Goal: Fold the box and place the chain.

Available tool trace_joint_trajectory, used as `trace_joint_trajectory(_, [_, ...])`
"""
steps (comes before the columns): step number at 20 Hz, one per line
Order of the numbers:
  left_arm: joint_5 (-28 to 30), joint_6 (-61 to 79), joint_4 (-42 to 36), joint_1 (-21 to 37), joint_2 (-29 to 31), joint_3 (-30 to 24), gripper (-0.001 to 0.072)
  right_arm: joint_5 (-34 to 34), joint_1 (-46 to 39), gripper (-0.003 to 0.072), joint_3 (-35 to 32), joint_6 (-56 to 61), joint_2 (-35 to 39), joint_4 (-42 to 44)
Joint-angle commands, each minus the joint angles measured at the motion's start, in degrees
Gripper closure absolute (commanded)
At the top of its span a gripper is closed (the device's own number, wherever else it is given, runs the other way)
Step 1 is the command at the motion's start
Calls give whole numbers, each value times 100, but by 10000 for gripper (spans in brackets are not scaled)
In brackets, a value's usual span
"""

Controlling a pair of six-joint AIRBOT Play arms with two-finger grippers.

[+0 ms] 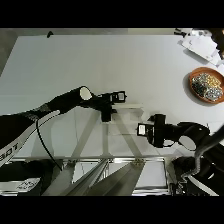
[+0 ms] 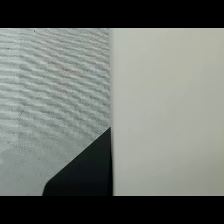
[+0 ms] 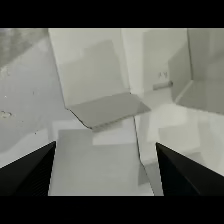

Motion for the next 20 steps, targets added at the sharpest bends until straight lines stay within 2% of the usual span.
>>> trace_joint_trajectory(1, [0, 0, 0, -4, 2, -2, 698, -739, 518, -34, -267, -319, -13, 280])
trace_joint_trajectory(5, [0, 0, -2, -4, 2, -2, 698, -1602, 682, -33, -319, -313, -76, 621])
trace_joint_trajectory(10, [2, 2, -2, -4, 2, -2, 698, -1740, 682, -26, -319, -317, -595, 636])
trace_joint_trajectory(20, [2, 0, -2, -4, 2, -2, 698, -2398, 431, -13, -302, -472, -546, 643])
